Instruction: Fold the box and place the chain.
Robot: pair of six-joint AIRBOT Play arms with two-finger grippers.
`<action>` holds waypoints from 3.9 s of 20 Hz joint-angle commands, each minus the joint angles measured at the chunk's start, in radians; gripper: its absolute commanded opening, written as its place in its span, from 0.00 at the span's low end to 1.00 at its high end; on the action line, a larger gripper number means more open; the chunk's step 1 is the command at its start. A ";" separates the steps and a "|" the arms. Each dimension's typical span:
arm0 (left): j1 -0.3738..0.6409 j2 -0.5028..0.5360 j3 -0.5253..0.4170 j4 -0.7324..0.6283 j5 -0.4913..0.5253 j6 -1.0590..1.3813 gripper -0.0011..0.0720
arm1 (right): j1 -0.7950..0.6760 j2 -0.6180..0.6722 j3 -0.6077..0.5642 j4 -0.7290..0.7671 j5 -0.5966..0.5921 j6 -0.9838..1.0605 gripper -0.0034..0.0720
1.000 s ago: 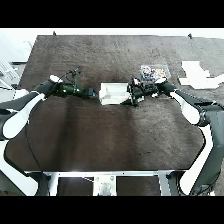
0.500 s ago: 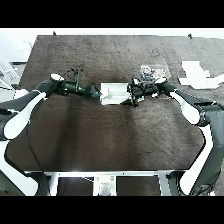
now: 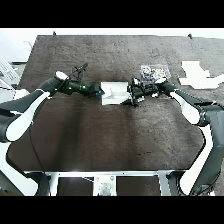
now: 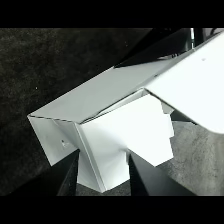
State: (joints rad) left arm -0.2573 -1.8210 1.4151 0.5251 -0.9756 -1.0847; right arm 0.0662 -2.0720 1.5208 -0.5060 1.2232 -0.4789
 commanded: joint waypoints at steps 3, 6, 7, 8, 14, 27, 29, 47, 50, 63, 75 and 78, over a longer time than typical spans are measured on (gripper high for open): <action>-0.055 -0.001 0.085 0.238 -0.008 -0.280 0.51 | 0.001 0.001 0.000 0.000 0.000 -0.001 0.62; -0.090 -0.001 0.132 0.339 -0.012 -0.380 0.51 | 0.001 0.001 0.000 0.000 0.000 -0.001 0.62; -0.102 -0.001 0.144 0.365 -0.012 -0.409 0.51 | 0.001 0.001 0.000 0.000 0.000 -0.001 0.62; -0.111 -0.001 0.151 0.389 -0.011 -0.434 0.51 | 0.001 0.001 0.000 0.000 0.000 -0.001 0.62; -0.153 -0.001 0.169 0.472 -0.012 -0.568 0.51 | 0.001 0.001 0.000 0.000 0.000 -0.001 0.62; -0.171 -0.002 0.173 0.535 -0.016 -0.705 0.51 | 0.001 0.001 0.000 0.000 0.000 -0.001 0.62; -0.170 -0.002 0.173 0.535 -0.013 -0.723 0.51 | 0.001 0.001 0.000 0.000 0.000 -0.001 0.62; -0.171 -0.032 0.250 0.629 -0.073 -0.790 0.51 | 0.001 0.000 0.000 0.000 0.000 -0.001 0.62; -0.171 -0.040 0.256 0.654 -0.072 -0.793 0.53 | 0.001 0.001 0.000 0.000 0.000 -0.001 0.62; -0.202 -0.175 0.482 0.720 -0.227 -0.832 0.53 | 0.001 0.001 0.000 0.000 0.000 -0.001 0.62; -0.207 -0.220 0.536 0.780 -0.314 -0.864 0.53 | 0.001 0.001 0.000 0.000 0.000 -0.001 0.62; -0.206 -0.223 0.536 0.800 -0.318 -0.872 0.53 | 0.001 0.001 0.000 0.000 0.000 -0.001 0.62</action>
State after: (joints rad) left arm -0.4644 -2.0407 1.9499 1.2953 -1.2842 -1.9484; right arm 0.0662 -2.0720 1.5208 -0.5056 1.2232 -0.4801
